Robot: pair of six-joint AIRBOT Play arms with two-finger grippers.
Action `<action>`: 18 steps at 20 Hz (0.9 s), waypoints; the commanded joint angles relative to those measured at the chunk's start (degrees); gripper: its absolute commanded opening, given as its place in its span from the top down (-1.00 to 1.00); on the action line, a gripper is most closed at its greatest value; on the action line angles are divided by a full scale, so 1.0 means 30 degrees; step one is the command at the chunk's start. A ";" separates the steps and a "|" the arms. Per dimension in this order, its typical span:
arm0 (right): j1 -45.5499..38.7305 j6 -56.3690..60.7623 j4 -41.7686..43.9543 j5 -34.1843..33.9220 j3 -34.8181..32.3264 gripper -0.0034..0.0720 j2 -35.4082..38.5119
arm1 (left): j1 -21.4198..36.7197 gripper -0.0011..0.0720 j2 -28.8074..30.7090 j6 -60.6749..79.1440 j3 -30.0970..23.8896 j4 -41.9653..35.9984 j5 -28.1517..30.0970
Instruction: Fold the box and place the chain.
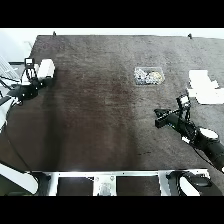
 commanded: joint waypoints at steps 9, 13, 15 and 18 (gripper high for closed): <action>0.0007 0.0007 0.0998 0.0007 -0.0007 0.89 0.0007 | -0.0022 -0.38 -0.0641 0.0204 0.0299 -0.0117 0.0175; 0.0007 0.0007 0.0998 0.0007 -0.0007 0.89 0.0007 | -0.0022 -0.89 -0.0619 0.0226 0.0299 -0.0036 0.0321; 0.0007 0.0007 0.0998 0.0007 -0.0007 0.89 0.0007 | -0.0022 -0.89 -0.0619 0.0226 0.0299 -0.0029 0.0321; 0.0007 0.0007 0.0998 0.0007 -0.0007 0.53 0.0007 | -0.0022 -1.00 -0.0539 0.0226 0.0299 -0.0022 0.0488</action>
